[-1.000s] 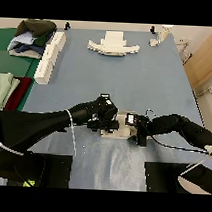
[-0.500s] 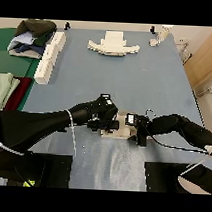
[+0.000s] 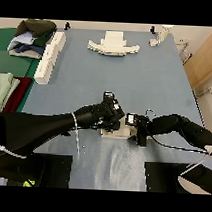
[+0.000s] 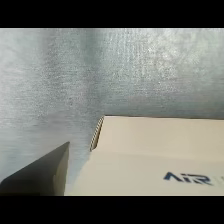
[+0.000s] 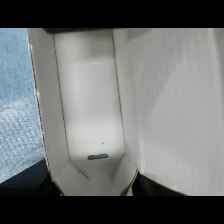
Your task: Fold the box.
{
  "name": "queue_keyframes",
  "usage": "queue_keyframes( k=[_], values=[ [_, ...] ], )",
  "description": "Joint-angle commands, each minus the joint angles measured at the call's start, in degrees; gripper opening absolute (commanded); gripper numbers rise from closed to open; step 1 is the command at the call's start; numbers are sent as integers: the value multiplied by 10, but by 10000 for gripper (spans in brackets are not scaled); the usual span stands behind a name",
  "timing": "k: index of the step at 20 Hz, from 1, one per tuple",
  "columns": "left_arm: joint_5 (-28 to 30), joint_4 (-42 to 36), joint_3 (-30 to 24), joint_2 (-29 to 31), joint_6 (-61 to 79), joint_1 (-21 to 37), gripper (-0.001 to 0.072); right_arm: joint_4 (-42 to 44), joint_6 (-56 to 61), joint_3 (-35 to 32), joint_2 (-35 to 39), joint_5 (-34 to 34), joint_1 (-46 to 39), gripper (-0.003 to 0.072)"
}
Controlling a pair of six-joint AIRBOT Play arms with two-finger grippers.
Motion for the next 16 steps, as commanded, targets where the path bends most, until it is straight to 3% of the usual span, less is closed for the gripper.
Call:
queue_keyframes(
  k=[1, 6, 7, 8, 9, 16],
  values=[
    [13, -4, 3, -14, -4, -9, 468, 0, 0, 0, 0, 0, 0, 513],
    [14, -18, 3, -20, -4, -9, 466, 0, 0, 0, 0, 0, 0, 513],
    [11, -18, 3, -20, -3, -9, 326, 0, 0, 0, 0, 0, 0, 513],
    [11, -18, 3, -20, 3, -9, 85, 0, 0, 0, 0, 0, 0, 513],
    [11, -18, 3, -20, 2, -9, 13, 0, 0, 0, 0, 0, 0, 513],
    [11, -29, 3, -20, 3, -9, 16, 0, 0, 0, 0, 0, 0, 513]
  ],
)
